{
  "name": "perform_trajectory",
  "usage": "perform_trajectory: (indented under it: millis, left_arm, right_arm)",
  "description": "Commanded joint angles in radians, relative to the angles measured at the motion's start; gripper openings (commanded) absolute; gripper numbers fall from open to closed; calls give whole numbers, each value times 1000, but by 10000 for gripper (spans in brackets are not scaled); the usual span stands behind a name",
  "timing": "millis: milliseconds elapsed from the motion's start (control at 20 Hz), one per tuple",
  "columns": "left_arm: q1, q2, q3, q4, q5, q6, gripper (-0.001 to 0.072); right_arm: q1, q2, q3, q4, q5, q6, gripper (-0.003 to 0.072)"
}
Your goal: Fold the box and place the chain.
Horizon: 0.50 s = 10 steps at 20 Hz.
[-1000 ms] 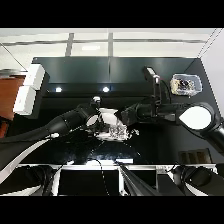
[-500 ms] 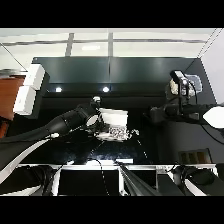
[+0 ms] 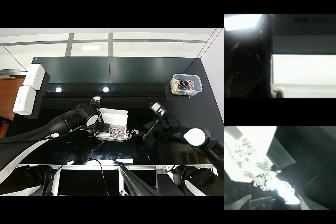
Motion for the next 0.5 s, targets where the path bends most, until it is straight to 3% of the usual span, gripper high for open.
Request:
perform_trajectory:
  millis: [0, 450]
  left_arm:
    - [1, 0, 0, 0, 3, -1, 33]
    - [1, 0, 0, 3, 2, -1, 33]
  right_arm:
    - [110, -27, -43, 35, -133, -207, 720]
    - [166, -185, -43, 127, -195, -481, 720]
